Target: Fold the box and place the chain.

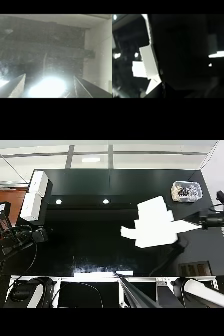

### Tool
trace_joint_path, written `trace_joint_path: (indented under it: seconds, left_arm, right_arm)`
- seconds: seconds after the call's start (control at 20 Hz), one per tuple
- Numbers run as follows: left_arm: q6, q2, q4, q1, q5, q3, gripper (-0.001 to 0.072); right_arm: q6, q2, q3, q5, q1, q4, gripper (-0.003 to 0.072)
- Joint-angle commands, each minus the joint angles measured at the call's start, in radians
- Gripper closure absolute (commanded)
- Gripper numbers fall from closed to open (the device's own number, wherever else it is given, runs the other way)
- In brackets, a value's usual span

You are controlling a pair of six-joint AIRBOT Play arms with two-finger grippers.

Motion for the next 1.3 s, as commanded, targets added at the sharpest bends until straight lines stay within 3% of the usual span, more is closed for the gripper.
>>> trace_joint_path:
  seconds: [0.0, 0.25, 0.5, 0.7, 0.85, 1.05, 1.25]
  left_arm:
    - [0.001, 0.000, -0.089, -0.001, 0.002, -0.001, 0.0003]
    - [0.145, -0.032, -0.287, -0.086, 0.018, -0.019, 0.0003]
    - [0.168, -0.249, -0.473, -0.250, 0.082, -0.019, 0.0003]
    - [0.277, -0.458, -0.612, -0.331, 0.183, 0.006, 0.0003]
    - [0.398, -0.598, -0.728, -0.330, 0.179, 0.058, 0.0003]
    - [0.647, -0.789, -0.877, -0.322, 0.068, 0.150, 0.0003]
    - [0.755, -0.940, -0.896, -0.259, -0.076, 0.236, 0.0003]
  right_arm:
    - [0.014, 0.281, -0.225, -0.271, 0.225, 0.149, 0.0671]
    - [0.014, 0.596, -0.452, -0.671, 0.617, 0.184, 0.0670]
    - [0.011, 0.619, -0.530, -0.942, 0.912, 0.173, 0.0671]
    - [0.012, 0.618, -0.536, -0.970, 1.036, 0.151, 0.0670]
    - [0.012, 0.616, -0.536, -0.949, 1.071, 0.149, 0.0670]
    - [0.015, 0.617, -0.536, -0.937, 1.082, 0.150, 0.0670]
    - [0.024, 0.617, -0.536, -0.935, 1.082, 0.150, 0.0670]
